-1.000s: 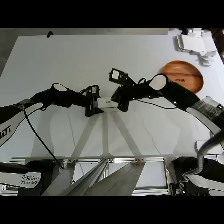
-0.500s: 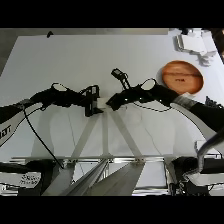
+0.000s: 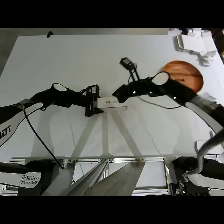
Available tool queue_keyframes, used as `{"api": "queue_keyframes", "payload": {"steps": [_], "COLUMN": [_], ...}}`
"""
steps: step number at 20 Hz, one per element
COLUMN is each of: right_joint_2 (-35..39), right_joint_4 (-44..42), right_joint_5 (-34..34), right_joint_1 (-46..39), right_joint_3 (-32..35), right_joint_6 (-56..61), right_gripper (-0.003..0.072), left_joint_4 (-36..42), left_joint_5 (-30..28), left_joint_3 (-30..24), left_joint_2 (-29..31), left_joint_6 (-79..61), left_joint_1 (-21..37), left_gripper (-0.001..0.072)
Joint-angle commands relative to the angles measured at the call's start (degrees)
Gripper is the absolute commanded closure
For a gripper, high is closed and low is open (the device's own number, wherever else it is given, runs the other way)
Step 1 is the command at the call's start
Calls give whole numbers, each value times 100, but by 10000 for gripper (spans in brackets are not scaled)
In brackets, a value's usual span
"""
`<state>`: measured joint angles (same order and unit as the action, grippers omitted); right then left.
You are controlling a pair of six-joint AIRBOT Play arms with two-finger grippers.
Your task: Fold the box and place the chain.
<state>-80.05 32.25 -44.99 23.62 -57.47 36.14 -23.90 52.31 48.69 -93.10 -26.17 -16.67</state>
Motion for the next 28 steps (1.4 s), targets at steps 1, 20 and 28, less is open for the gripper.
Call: {"api": "queue_keyframes", "payload": {"steps": [1,20,28], "right_joint_2": [973,2074,2074], "right_joint_4": [503,5104,4616], "right_joint_5": [39,-2310,-2085], "right_joint_1": [-560,-4690,-4690], "right_joint_3": [-11,24,24], "right_joint_6": [415,3456,3453], "right_gripper": [678,677,677], "left_joint_4": [-11,-125,-4500], "left_joint_5": [0,210,577], "left_joint_3": [4,4,7], "left_joint_2": [2,372,3064], "left_joint_6": [-17,1272,6122], "left_joint_1": [2,13,619], "left_gripper": [550,701,698]}}
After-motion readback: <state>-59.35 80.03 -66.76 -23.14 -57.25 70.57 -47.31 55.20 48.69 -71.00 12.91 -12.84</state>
